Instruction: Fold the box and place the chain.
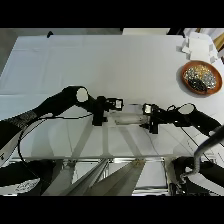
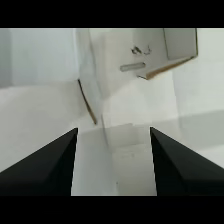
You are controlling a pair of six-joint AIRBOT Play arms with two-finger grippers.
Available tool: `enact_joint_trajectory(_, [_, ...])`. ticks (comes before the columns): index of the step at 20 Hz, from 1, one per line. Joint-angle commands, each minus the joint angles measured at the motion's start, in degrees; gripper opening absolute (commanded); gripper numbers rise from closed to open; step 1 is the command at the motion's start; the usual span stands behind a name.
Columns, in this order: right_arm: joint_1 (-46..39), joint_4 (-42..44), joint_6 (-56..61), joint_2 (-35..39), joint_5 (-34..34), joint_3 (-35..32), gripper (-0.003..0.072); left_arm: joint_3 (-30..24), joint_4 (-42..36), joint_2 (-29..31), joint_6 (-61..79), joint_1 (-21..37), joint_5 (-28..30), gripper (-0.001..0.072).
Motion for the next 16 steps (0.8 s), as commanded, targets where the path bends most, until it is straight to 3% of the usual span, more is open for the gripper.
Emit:
enact_joint_trajectory(1, [-0.02,0.0,0.02,0.07,0.0,0.02,0.0405,-0.02,-2.14,-0.04,2.25,-0.72,2.16,0.0507])
enact_joint_trajectory(5, [-0.02,0.0,0.02,0.07,0.0,0.02,0.0405,-0.09,-3.39,-0.04,2.19,-0.94,0.76,0.0468])
enact_joint_trajectory(7, [-0.02,0.0,0.02,0.07,0.0,0.02,0.0405,-0.09,-3.39,-0.04,2.21,-0.94,-1.33,0.0382])
enact_joint_trajectory(11, [-0.02,0.0,0.02,0.07,0.0,0.02,0.0405,-0.09,-4.83,-0.04,2.25,-1.44,-2.69,0.0383])
enact_joint_trajectory(16, [-0.02,0.0,0.02,0.07,0.0,0.02,0.0405,-0.09,-6.47,-0.33,2.25,-3.13,0.92,0.0382])
